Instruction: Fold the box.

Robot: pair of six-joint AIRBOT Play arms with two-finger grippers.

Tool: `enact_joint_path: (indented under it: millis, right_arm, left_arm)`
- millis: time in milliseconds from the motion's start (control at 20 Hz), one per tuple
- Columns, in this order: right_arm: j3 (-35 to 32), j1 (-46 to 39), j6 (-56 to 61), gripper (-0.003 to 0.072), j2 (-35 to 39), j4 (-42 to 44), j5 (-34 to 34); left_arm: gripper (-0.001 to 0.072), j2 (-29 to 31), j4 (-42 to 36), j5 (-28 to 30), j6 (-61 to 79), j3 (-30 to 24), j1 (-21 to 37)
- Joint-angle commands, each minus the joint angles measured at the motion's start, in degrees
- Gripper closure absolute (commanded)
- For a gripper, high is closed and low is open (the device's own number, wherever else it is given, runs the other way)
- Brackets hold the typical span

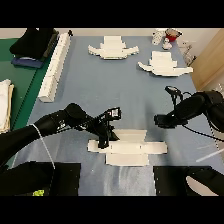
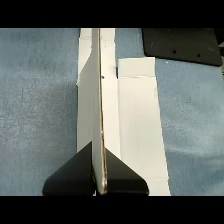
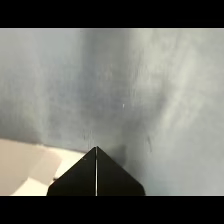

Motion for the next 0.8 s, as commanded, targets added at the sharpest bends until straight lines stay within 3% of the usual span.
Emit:
enact_joint_path:
  millis: [0,250,400,650,700,750]
  right_arm:
    - [0.04,2.49,0.90,0.0684,3.98,0.66,-10.47]
    - [-1.11,15.65,11.28,0.0684,17.27,0.63,-12.46]
    - [-5.92,26.18,11.37,0.0684,23.02,1.49,-12.24]
    - [-15.30,46.01,5.33,0.0682,27.54,-1.44,-3.54]
    - [-15.93,48.41,4.11,0.0667,26.69,-3.37,-1.40]
    - [-16.15,50.16,2.36,0.0524,25.57,-5.31,1.16]
  left_arm:
    - [0.0697,-0.02,0.02,0.04,-0.20,-0.02,0.04]
    - [0.0696,-0.02,0.02,0.04,-0.20,-0.02,0.02]
    - [0.0696,-0.02,0.02,0.02,-0.20,-0.02,0.00]
    - [0.0696,-0.02,0.02,0.02,-0.20,-0.02,0.00]
    - [0.0697,-0.02,0.02,0.02,-0.20,-0.02,0.00]
    - [0.0696,-0.02,0.02,0.02,-0.20,-0.02,0.02]
